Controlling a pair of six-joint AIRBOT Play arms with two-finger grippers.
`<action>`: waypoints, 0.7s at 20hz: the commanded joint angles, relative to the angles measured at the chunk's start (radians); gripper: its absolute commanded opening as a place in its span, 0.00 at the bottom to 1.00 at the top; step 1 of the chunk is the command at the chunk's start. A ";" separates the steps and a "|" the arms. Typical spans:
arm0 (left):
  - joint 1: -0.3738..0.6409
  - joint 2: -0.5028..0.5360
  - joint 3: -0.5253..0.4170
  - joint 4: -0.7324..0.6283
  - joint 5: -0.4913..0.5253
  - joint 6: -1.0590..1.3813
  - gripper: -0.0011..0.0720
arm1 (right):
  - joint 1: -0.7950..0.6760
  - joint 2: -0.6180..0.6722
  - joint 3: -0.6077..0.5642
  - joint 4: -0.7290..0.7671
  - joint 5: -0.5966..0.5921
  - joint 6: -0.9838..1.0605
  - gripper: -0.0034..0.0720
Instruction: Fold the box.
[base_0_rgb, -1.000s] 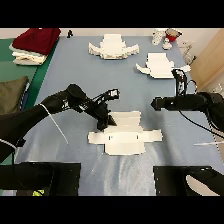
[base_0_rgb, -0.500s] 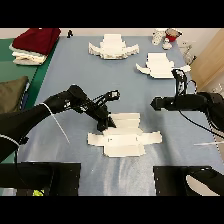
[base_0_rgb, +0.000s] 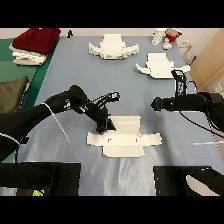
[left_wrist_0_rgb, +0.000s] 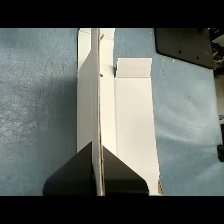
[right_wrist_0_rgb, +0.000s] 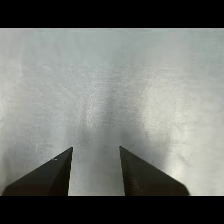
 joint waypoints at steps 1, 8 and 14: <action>0.000 -0.001 0.000 0.000 -0.011 -0.012 0.04 | 0.000 0.000 0.001 0.014 -0.066 0.000 0.57; -0.001 -0.002 -0.001 0.000 -0.010 -0.012 0.04 | 0.000 0.000 0.001 0.015 -0.108 0.000 0.31; 0.000 -0.021 -0.002 0.000 -0.009 -0.011 0.04 | 0.000 0.000 0.001 0.015 -0.109 0.000 0.31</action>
